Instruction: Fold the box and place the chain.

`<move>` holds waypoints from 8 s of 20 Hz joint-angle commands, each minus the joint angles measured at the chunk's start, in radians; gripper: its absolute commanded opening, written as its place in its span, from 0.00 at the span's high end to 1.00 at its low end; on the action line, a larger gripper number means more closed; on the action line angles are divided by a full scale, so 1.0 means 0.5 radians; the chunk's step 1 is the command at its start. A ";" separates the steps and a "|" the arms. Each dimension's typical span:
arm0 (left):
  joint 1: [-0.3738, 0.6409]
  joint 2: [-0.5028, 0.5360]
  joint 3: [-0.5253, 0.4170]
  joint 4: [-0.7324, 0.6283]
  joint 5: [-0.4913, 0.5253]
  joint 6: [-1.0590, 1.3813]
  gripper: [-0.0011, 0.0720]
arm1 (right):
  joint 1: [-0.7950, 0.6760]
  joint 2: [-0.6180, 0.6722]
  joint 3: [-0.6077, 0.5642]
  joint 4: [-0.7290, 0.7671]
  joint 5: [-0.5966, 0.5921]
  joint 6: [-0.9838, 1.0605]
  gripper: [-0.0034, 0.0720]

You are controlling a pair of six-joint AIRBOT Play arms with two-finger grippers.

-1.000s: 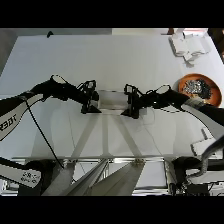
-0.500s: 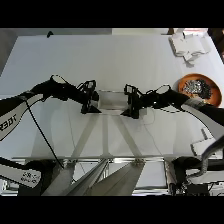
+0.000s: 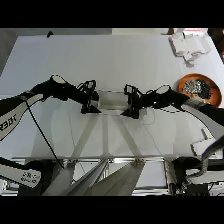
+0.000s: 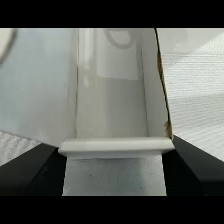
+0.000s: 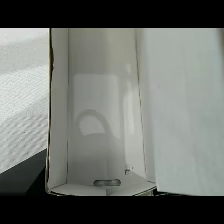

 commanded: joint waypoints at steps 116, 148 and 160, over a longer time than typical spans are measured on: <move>-0.001 0.001 -0.001 0.001 0.000 0.000 0.52 | 0.045 0.446 -0.016 -0.449 -0.010 0.172 0.94; -0.001 0.001 -0.001 0.001 0.000 0.000 0.52 | -0.574 0.516 -0.533 -0.185 0.024 2.116 0.95; -0.001 0.001 -0.001 0.001 0.000 0.000 0.52 | -0.423 0.408 -0.533 0.449 0.169 1.902 0.58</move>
